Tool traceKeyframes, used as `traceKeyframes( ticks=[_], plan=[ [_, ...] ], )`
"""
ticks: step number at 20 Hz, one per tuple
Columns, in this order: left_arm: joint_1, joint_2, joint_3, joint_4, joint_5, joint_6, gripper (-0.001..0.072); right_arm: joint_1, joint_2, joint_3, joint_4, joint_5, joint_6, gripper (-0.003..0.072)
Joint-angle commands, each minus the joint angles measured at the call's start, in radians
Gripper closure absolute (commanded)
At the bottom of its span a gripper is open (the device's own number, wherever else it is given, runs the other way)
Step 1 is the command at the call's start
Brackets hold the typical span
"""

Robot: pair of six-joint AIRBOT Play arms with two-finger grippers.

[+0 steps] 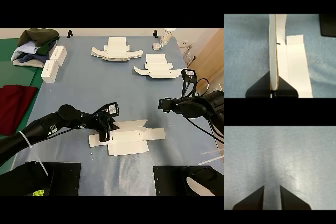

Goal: Fold the box.

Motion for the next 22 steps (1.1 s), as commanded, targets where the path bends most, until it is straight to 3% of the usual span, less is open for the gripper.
traceKeyframes(
  ticks=[1,9,22],
  plan=[
    [0.081,-0.035,0.053,-0.002,-0.173,0.010,0.0697,0.001,0.000,0.000,0.007,0.000,0.001,0.0383],
    [0.108,-0.140,0.066,-0.029,-0.216,0.052,0.0696,0.001,-0.019,0.000,0.024,0.000,0.001,0.0383],
    [0.109,-0.166,0.064,-0.049,-0.214,0.050,0.0696,0.001,-0.035,0.000,0.065,-0.016,0.000,0.0385]
  ],
)
